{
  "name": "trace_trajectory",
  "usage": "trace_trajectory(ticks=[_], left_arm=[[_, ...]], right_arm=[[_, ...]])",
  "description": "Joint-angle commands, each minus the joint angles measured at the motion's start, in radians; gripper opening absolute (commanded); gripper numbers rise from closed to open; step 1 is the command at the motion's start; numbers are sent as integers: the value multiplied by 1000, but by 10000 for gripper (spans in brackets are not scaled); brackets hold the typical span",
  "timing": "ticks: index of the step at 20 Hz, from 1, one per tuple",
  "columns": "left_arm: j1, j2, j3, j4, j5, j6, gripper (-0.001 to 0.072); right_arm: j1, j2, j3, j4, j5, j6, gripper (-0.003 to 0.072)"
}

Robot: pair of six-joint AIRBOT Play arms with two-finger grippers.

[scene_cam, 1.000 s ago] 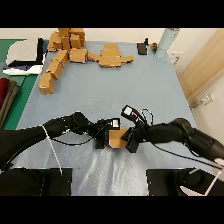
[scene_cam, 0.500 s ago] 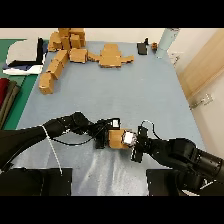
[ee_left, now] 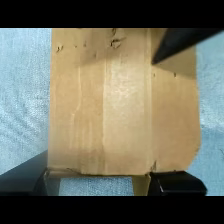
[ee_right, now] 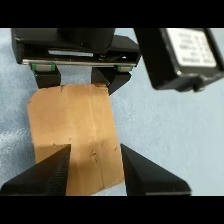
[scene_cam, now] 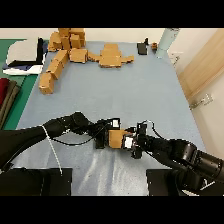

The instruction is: Fold the box.

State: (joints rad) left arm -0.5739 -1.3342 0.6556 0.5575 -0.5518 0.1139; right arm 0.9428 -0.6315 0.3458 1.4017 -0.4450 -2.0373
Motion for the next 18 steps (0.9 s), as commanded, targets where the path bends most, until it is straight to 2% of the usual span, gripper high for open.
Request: trace_trajectory(ticks=[1, 3, 5, 6, 12, 15, 16, 17, 18], left_arm=[[1, -1, 0, 0, 0, 0, 463], [1, 0, 0, 0, 0, 0, 463], [0, 0, 0, 0, 0, 0, 464], [1, 0, 0, 0, 0, 0, 464], [1, 0, 0, 0, 0, 0, 463], [1, -1, 0, 0, 0, 0, 463], [1, 0, 0, 0, 0, 0, 463], [1, 0, 0, 0, 0, 1, 463], [1, 0, 0, 0, 0, 0, 463]], right_arm=[[1, 1, -1, 99, 7, -118, 484], [1, -6, -1, 127, 8, -163, 484], [1, -33, -1, 127, 10, -163, 574], [1, -50, -1, 124, 19, -164, 586], [1, -117, -1, 123, 63, -216, 582], [1, -116, -1, 59, 64, -215, 572], [1, -116, -1, 37, 63, -215, 511], [1, -116, -1, 31, 63, -215, 402], [1, -116, -1, 31, 63, -215, 363]])
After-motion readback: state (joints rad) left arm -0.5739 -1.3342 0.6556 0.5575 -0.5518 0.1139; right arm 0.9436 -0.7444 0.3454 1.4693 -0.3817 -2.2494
